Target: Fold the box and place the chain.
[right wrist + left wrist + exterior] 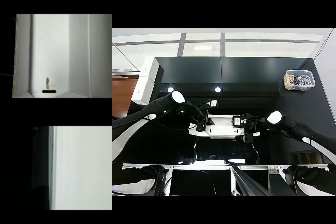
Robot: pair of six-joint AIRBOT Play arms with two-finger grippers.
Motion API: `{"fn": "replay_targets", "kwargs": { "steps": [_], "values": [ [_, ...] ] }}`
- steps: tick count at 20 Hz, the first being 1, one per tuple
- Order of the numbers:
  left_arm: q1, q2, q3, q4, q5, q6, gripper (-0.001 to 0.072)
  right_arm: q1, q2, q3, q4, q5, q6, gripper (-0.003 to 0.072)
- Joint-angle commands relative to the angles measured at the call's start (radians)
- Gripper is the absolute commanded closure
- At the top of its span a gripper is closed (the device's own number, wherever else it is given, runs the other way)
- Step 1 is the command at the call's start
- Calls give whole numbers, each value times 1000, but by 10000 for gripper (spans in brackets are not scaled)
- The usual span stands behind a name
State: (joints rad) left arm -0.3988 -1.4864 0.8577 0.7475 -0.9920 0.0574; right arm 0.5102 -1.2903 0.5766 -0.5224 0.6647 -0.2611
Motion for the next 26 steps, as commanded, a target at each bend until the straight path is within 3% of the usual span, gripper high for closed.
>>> {"fn": "replay_targets", "kwargs": {
  "steps": [1, 21, 22, 23, 25, 26],
  "values": [
    [0, 0, 1, -1, 15, -1, 681, 3, -2, 1, 2, 4, -5, -21],
    [0, 0, 1, -5, 15, -4, 680, -18, -2, 1, 8, -3, 37, -20],
    [1, 0, 1, -7, 15, -11, 679, -18, -2, 1, 8, -3, 37, 30],
    [1, 0, 1, -9, 14, -13, 679, -18, -2, 1, 8, -3, 37, 192],
    [1, 0, 9, -8, 10, -13, 650, -18, -2, 1, 8, -3, 37, 211],
    [1, 0, 16, -8, -1, -13, 507, -18, -2, 1, 8, -3, 37, 211]
  ]
}}
